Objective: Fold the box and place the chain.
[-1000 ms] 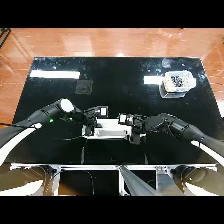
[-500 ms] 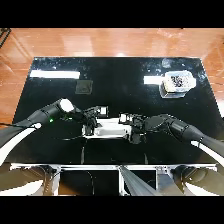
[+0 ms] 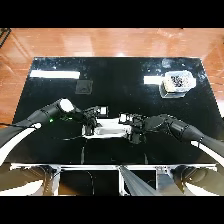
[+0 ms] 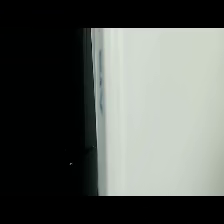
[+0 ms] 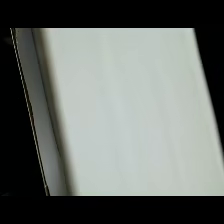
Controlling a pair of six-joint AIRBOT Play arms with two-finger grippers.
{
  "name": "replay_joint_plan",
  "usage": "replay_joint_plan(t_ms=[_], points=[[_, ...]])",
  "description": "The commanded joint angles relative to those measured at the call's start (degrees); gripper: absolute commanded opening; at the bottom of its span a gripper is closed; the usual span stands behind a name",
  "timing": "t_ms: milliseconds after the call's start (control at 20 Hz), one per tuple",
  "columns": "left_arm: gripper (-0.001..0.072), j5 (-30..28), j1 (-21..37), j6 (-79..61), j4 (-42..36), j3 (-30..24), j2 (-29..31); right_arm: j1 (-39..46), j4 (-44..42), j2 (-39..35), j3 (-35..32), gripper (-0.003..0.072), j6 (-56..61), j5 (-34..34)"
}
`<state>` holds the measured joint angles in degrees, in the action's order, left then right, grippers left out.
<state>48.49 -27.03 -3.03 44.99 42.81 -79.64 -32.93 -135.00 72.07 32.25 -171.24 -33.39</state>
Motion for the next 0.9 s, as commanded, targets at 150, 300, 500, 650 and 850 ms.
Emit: replay_joint_plan(t_ms=[150,300,500,650,850], points=[[0.0026,0.1,0.0,0.0,0.0,0.0,0.0,-0.1,0.0,0.0,0.0,0.025,0.0,-0.5],[0.0097,0.0,0.0,0.0,0.0,0.0,0.0,-0.1,0.0,0.0,0.0,0.0249,1.0,-0.5],[0.0281,0.2,0.0,0.1,0.0,0.0,1.0,-0.1,0.0,0.0,0.0,0.0249,3.0,-0.5],[0.0627,-0.5,0.2,2.2,0.1,0.0,2.6,-0.1,0.0,0.0,0.0,0.0249,3.0,-0.5],[0.0629,0.1,2.4,8.9,4.6,0.0,7.8,-0.1,0.0,0.0,0.0,0.0249,3.0,-0.5]])
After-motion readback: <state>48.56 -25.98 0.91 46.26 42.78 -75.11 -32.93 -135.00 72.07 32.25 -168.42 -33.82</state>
